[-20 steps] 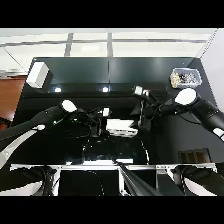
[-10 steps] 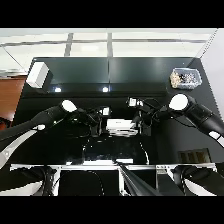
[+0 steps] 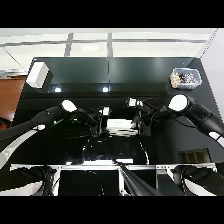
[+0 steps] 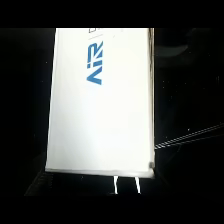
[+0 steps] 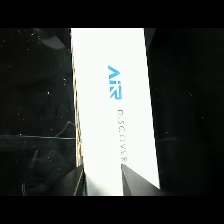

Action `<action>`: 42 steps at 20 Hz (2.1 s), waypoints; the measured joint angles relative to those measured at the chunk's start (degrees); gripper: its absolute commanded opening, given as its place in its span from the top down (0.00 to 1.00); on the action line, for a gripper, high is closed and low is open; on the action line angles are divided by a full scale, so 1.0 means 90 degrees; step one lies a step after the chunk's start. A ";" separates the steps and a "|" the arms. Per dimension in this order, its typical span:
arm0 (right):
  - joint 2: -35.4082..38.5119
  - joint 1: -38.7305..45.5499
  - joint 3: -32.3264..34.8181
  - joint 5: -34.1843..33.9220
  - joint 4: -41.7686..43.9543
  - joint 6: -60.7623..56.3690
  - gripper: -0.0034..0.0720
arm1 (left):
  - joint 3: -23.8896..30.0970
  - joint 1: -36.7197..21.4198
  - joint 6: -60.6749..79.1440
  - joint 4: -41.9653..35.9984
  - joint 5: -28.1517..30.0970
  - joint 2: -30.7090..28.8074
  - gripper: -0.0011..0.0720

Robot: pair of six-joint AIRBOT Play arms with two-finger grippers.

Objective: Fold the box and place the chain.

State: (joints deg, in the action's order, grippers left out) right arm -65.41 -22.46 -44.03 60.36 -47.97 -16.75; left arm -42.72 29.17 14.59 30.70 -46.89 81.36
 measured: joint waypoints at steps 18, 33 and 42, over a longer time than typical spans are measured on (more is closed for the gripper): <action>0.0012 -0.0012 0.0231 -0.0408 0.1972 -0.2783 0.93 | 0.0000 0.0000 -0.0002 -0.0012 0.0005 0.0000 0.38; -0.0078 0.0330 0.0374 -0.0267 0.1719 -0.3847 0.93 | -0.0007 0.0002 -0.0044 -0.0005 0.0032 -0.0002 0.34; 0.1792 0.2195 0.0114 0.1547 -0.0493 -0.4697 0.93 | -0.0731 0.0015 -0.1955 0.1258 -0.1129 -0.0357 0.01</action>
State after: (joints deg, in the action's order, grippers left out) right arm -49.28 -2.70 -43.00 74.28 -52.40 -59.02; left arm -49.30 29.30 -3.01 42.02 -57.06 78.15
